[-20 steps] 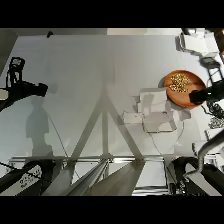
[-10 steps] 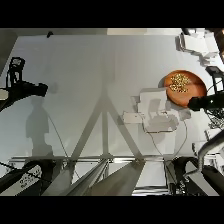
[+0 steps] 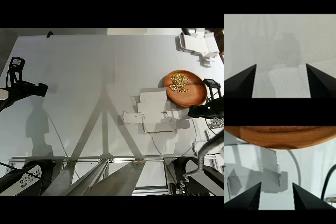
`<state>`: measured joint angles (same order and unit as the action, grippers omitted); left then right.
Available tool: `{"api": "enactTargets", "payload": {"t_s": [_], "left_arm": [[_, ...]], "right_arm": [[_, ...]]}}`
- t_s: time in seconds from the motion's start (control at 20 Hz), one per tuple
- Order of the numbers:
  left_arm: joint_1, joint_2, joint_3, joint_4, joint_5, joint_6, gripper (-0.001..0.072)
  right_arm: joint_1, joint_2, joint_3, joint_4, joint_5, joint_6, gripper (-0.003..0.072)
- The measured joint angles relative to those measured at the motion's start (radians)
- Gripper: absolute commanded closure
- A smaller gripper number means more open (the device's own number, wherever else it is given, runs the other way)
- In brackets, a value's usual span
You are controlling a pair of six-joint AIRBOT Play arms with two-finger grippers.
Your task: Fold the box and place the chain.
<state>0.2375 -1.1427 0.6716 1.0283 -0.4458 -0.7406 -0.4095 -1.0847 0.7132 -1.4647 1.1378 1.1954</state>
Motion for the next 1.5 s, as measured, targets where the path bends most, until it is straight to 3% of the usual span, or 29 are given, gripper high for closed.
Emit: {"api": "enactTargets", "payload": {"t_s": [0.05, 0.1, 0.15, 0.8, 1.0, 1.05, 1.15, 1.5], "left_arm": [[0.000, 0.000, 0.000, 0.000, 0.000, 0.000, 0.0015], [0.000, 0.000, 0.000, 0.000, 0.000, 0.000, 0.0015], [0.000, 0.000, 0.000, 0.000, 0.000, 0.000, 0.0015], [0.000, 0.000, 0.000, 0.000, 0.000, 0.000, 0.0015], [0.000, 0.000, 0.000, 0.000, 0.000, 0.000, 0.0015], [0.000, 0.000, 0.000, 0.000, 0.000, 0.000, 0.0015], [0.000, 0.000, 0.000, 0.000, 0.000, 0.000, 0.0015], [0.000, 0.000, 0.000, 0.000, 0.000, 0.000, 0.0015]], "right_arm": [[-0.005, -0.018, -0.001, 0.005, 0.000, -0.006, 0.0357], [-0.008, -0.035, -0.001, 0.016, -0.002, -0.011, 0.0491], [-0.010, -0.051, -0.002, 0.028, -0.004, -0.014, 0.0520], [-0.015, -0.117, -0.002, 0.062, -0.088, -0.033, 0.0509], [-0.015, -0.118, -0.002, 0.152, -0.084, -0.132, 0.0483], [-0.015, -0.118, -0.002, 0.191, -0.074, -0.165, 0.0495], [-0.015, -0.118, -0.002, 0.251, -0.069, -0.207, 0.0678], [-0.016, -0.117, -0.002, 0.344, -0.008, -0.274, 0.0679]]}}
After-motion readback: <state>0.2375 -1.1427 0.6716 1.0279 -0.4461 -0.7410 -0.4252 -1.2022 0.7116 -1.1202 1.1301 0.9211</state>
